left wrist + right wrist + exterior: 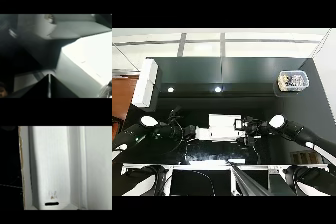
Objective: Fold the box and place the chain.
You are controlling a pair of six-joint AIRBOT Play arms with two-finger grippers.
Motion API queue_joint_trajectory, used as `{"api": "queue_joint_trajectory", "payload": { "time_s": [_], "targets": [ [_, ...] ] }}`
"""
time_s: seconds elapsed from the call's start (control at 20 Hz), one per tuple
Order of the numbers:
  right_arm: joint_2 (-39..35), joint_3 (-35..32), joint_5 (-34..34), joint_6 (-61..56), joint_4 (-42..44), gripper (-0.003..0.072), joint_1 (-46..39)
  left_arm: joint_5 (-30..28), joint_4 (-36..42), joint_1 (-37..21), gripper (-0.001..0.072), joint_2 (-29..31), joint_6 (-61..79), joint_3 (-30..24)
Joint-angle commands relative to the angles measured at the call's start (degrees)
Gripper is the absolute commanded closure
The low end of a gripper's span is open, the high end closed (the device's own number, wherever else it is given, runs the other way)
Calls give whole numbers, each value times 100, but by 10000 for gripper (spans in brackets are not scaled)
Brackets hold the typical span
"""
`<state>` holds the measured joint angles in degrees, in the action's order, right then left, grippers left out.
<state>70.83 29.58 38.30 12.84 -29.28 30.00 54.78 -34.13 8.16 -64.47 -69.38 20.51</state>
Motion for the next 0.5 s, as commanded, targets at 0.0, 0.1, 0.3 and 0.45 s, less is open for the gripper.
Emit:
{"api": "queue_joint_trajectory", "payload": {
  "time_s": [0.0,0.1,0.3,0.45],
  "targets": [
    [-2,4,2,0,4,215,0,-87,461,151,554,-66,708,103],
    [-2,4,2,0,4,215,0,-37,461,151,426,-63,780,221],
    [0,4,2,0,2,215,0,295,442,151,-2,-63,942,568],
    [-2,4,2,0,2,215,0,570,442,184,-2,-61,942,824]
  ]
}}
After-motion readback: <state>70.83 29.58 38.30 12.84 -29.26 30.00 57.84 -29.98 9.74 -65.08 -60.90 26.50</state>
